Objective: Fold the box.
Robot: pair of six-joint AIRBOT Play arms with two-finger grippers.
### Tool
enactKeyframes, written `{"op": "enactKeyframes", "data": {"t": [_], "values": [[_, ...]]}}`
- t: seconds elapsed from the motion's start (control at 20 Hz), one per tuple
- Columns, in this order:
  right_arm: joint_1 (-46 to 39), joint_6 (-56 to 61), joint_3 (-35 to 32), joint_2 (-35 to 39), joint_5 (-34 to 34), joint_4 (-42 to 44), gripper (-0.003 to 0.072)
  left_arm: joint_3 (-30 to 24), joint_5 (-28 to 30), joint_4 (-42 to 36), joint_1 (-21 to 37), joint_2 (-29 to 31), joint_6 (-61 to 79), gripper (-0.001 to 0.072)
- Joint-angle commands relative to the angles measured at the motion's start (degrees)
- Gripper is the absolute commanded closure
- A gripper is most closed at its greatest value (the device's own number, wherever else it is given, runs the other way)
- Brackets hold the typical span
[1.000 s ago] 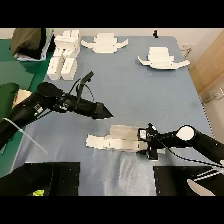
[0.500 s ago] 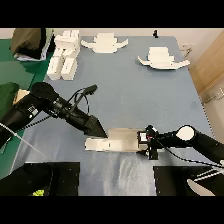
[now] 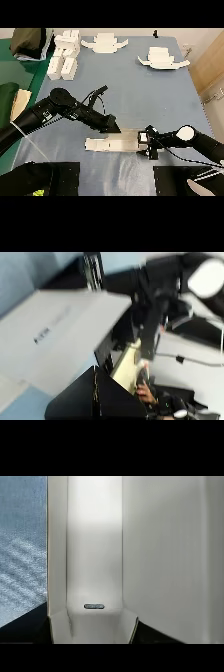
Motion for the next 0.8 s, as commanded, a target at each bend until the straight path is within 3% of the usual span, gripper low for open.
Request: {"op": "enactKeyframes", "data": {"t": [0.0,0.25,0.75], "values": [[0.0,-0.1,0.0,0.0,0.9,0.0,0.0226,0.0,9.2,1.9,-0.6,-2.6,-1.3,0.0693],[0.0,-0.5,0.0,0.0,1.0,0.0,0.0226,0.0,15.1,1.6,-0.6,-6.1,-1.5,0.0693],[0.0,-2.4,0.0,0.0,1.5,0.0,0.0226,0.0,15.4,1.6,-0.6,-12.3,-2.1,0.0693]]}}
